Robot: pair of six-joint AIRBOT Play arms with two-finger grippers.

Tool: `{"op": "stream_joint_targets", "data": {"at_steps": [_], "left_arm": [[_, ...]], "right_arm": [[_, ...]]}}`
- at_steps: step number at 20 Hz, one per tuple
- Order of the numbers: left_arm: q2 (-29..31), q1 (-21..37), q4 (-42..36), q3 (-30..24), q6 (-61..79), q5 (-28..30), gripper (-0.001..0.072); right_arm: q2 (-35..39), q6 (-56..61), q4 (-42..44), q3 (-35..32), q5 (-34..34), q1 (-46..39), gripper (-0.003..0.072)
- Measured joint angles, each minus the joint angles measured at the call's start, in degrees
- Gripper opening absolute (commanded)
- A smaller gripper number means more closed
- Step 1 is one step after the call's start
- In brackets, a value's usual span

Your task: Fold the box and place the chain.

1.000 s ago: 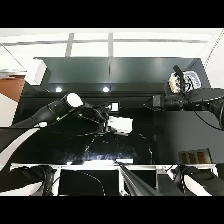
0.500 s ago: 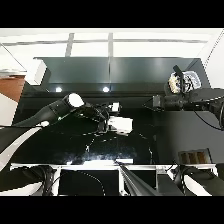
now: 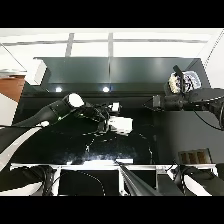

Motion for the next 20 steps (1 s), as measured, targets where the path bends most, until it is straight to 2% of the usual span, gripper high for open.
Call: {"op": "stream_joint_targets", "data": {"at_steps": [12, 13, 15, 16, 20], "left_arm": [[-4.0, -0.4, 0.2, 0.0, 0.0, 0.6, 0.0690], [-4.2, -0.4, 0.4, 0.0, -0.2, 0.7, 0.0623], [-3.8, -0.4, 1.3, 0.1, -1.1, 0.6, 0.0364], [-3.4, -0.3, 2.4, 0.2, -2.2, 0.5, 0.0341], [-0.8, 2.8, 10.1, 1.6, -10.8, -1.6, 0.0341]], "right_arm": [[0.0, 0.0, 0.0, 0.0, 0.2, 0.0, 0.0024], [0.0, 0.0, 0.0, 0.0, 0.3, 0.0, 0.0024], [0.0, 0.0, 0.0, 0.0, 0.5, -0.1, 0.0024], [0.0, 0.0, 0.0, 0.0, 0.6, -0.2, 0.0024], [0.1, 0.0, 0.5, 0.2, 0.7, -1.6, 0.0024]]}}
